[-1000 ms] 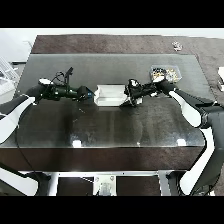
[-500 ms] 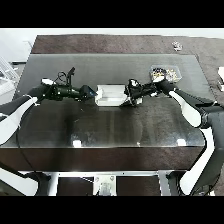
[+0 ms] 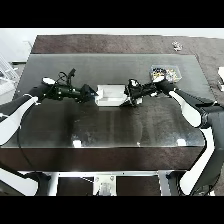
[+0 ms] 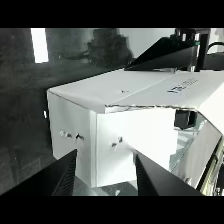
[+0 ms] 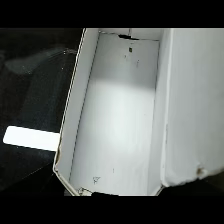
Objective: Fold the box and place the chain.
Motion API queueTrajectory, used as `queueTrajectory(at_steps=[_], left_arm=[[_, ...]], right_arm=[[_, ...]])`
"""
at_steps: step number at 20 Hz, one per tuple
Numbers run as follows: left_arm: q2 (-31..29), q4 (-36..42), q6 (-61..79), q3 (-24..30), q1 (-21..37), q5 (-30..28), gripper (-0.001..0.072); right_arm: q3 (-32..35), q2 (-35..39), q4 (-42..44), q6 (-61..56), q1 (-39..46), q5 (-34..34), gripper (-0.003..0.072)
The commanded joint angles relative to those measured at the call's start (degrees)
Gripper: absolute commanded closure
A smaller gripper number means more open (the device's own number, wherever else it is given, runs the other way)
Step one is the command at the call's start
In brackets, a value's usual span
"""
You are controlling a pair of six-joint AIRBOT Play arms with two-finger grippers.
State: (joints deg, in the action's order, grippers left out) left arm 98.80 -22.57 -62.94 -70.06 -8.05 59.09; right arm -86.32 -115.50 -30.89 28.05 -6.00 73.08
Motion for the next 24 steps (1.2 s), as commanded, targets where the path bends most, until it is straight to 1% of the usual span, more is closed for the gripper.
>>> queueTrajectory(at_steps=[1, 4, 11, 17, 20, 24], left_arm=[[-0.09, -9.35, -8.39, -2.89, -1.29, 0.94, 0.029], [-0.09, -12.55, -12.13, -5.16, -2.29, 1.46, 0.029], [-0.11, -13.77, -13.64, -5.49, -4.09, 1.01, 0.029], [-0.07, -22.58, -21.27, -10.56, -5.53, 2.47, 0.029], [-0.04, -23.74, -21.68, -11.08, -5.88, 1.84, 0.029], [0.2, -23.37, -22.18, -11.08, -5.88, 1.42, 0.029]], right_arm=[[0.0, -0.02, 0.0, -0.02, 0.0, 0.02, 0.0106], [0.0, -0.02, 0.0, -0.02, 0.0, 0.02, 0.0105], [0.0, -0.02, 0.0, -0.02, 0.0, 0.02, 0.0106], [0.0, -0.02, 0.0, -0.02, 0.02, 0.02, 0.0105], [0.0, -0.02, 0.0, -0.02, 0.0, 0.02, 0.0105], [0.0, -0.02, 0.0, -0.02, 0.0, 0.02, 0.0105]])
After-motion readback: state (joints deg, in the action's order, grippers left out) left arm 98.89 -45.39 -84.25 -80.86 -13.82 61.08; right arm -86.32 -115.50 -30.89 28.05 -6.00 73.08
